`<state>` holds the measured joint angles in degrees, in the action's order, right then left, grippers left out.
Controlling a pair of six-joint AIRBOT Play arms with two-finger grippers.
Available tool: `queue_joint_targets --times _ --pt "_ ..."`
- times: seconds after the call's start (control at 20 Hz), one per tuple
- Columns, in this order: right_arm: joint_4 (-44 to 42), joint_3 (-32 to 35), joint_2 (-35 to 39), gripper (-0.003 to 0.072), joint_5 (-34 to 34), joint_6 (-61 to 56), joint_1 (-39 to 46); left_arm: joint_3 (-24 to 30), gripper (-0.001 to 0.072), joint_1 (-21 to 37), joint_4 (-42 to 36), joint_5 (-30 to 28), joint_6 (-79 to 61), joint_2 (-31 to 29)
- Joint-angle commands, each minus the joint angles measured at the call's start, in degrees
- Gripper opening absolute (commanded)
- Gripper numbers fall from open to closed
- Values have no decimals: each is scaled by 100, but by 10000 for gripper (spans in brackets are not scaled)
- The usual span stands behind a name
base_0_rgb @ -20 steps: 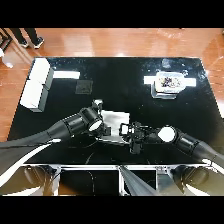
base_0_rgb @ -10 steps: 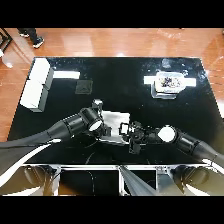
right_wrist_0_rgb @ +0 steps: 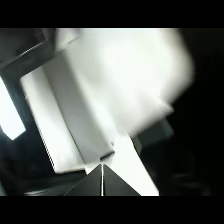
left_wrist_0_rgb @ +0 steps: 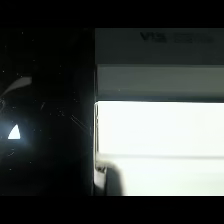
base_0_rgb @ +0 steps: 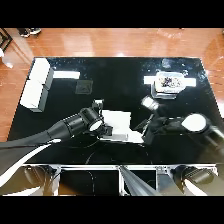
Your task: Fold the box and place the chain.
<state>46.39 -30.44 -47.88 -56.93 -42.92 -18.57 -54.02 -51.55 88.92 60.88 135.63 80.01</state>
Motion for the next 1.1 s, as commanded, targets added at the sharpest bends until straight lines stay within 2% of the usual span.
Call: queue_joint_targets --times 0.0,0.1,0.15,0.25,0.35,0.45,0.65,0.9,1.05 --pt "299 -74 492 24 -1390 -2306 1353 0 22 2 -4 -35 -2 2" --pt "651 -24 492 24 -1871 -3161 1952 0 22 2 -2 -42 0 2" --pt "887 70 492 24 -1845 -3604 2116 0 22 2 4 -66 -2 7" --pt "1023 407 457 24 -1563 -4323 2120 0 22 2 15 -55 -39 48" --pt "752 813 280 24 -1187 -4669 1954 -2 22 2 11 -76 -42 83" --pt "216 1054 17 24 -833 -4684 1646 -2 22 2 15 -83 -42 83" --pt "79 1067 -476 24 -129 -4693 979 -2 23 2 13 -70 -44 83" --pt "-326 1067 -997 25 192 -4382 817 -2 23 2 -11 -46 -42 81" --pt "-990 1067 -1233 25 315 -3860 636 -2 22 2 -55 -79 -42 81"
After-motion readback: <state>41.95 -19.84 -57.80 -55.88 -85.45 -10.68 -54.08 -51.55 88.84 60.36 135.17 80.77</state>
